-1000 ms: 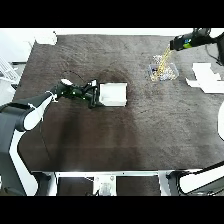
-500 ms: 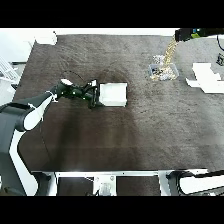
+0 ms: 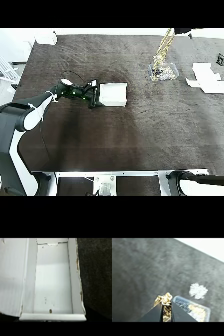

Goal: Fold the box and place the chain.

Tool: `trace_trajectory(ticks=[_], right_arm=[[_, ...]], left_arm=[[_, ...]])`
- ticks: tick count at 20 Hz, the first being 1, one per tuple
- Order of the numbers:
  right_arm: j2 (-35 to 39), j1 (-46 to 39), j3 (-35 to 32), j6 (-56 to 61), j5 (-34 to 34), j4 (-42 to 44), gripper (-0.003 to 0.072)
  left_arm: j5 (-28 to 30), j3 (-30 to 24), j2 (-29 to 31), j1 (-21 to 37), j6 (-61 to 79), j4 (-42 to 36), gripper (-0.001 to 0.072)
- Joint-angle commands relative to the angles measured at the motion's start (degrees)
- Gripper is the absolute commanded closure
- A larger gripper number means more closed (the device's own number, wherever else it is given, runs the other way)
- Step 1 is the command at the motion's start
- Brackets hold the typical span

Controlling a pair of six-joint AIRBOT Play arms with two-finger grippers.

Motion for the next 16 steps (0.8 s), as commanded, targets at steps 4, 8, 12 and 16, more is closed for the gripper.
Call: trace_trajectory(ticks=[4, 8, 12, 16], right_arm=[[0.7, 5.8, 0.0, 0.0, 10.1, 0.0, 0.0679], [0.7, 9.7, 0.0, 0.0, 12.7, 0.3, 0.0679], [0.7, 13.5, -0.6, 0.0, 14.3, 0.4, 0.0679], [0.7, 15.7, -3.9, 1.5, 14.2, 0.4, 0.0679]], left_arm=[[0.0, 0.0, 0.0, 0.0, 0.0, 0.0, 0.0348], [0.0, 0.0, 0.0, 0.0, 0.0, 0.0, 0.0348], [0.0, 0.0, 0.0, 0.0, 0.0, 0.0, 0.0348], [0.0, 0.0, 0.0, 0.0, 0.0, 0.0, 0.0348]])
